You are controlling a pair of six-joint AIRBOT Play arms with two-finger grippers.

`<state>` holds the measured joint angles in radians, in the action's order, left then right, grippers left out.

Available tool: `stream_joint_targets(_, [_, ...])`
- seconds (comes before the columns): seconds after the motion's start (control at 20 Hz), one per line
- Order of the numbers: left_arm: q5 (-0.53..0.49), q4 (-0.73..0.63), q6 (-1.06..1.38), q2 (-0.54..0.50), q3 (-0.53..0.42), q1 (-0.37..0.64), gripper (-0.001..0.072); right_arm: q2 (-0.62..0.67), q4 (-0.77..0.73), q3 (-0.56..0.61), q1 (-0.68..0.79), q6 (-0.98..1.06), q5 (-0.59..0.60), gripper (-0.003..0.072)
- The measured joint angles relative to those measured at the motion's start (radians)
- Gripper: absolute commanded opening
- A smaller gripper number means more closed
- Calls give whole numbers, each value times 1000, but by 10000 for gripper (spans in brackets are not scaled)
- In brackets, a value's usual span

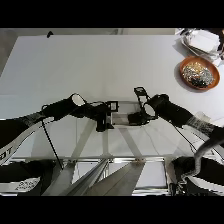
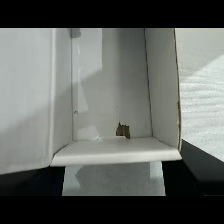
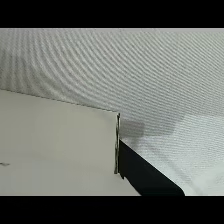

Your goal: Fold the box and place the chain.

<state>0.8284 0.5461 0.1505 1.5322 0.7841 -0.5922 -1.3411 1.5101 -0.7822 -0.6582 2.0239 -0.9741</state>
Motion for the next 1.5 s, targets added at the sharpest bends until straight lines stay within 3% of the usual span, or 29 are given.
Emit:
stream_joint_targets(0.1, [0,0,0,0,0,0,272,0,0,0,0,-3,0,18])
stream_joint_targets(0.15, [0,0,0,0,0,0,272,0,0,0,0,-4,-1,67])
stream_joint_targets(0.25, [0,1,4,0,0,0,272,1,9,0,-1,-15,-4,304])
stream_joint_targets(0.3, [0,3,6,0,0,0,272,5,10,0,0,-15,-6,333])
stream_joint_targets(0.8, [-1,0,2,0,0,0,272,172,19,-5,0,-80,-12,341])
stream_joint_targets(1.0, [-1,0,2,0,0,0,272,262,68,-60,63,-133,-44,336])
stream_joint_targets(1.25, [-1,0,2,0,0,0,272,276,111,-191,369,-309,-51,336])
stream_joint_targets(1.5, [-1,0,2,0,0,0,272,142,125,-362,757,-503,-56,331])
